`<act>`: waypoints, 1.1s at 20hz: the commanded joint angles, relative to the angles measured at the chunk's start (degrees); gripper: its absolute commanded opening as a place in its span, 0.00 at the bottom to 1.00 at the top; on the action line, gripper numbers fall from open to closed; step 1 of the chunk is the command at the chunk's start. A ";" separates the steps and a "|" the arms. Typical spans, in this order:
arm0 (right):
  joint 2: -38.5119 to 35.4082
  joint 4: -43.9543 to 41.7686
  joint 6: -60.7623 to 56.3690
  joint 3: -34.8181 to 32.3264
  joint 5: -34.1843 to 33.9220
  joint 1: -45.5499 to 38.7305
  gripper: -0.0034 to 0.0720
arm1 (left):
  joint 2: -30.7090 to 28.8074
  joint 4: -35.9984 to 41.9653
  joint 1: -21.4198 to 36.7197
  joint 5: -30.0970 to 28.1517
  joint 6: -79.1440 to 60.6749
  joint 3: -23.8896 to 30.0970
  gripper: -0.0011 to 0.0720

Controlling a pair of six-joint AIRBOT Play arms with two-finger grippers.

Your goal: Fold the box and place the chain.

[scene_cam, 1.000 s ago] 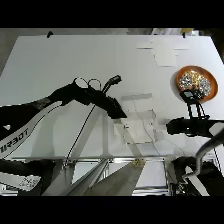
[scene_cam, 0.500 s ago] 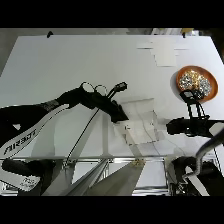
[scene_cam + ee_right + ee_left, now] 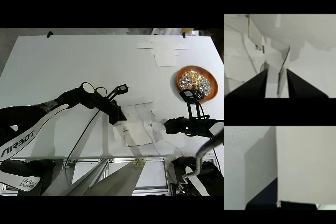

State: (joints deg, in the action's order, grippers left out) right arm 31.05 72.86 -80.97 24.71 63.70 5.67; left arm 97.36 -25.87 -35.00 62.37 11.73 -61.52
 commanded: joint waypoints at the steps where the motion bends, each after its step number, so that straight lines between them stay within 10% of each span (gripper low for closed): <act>1: -0.22 -3.45 0.50 2.29 0.59 0.04 0.51 | -3.93 -9.16 -0.09 -0.50 -0.68 -0.04 0.01; 22: -0.20 -0.63 6.58 6.88 2.86 0.04 0.50 | -3.72 -15.32 -0.13 -10.03 -4.26 0.04 0.01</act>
State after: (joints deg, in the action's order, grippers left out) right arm 30.87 72.18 -74.46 31.53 67.18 5.67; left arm 93.25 -41.23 -35.09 53.63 7.66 -61.52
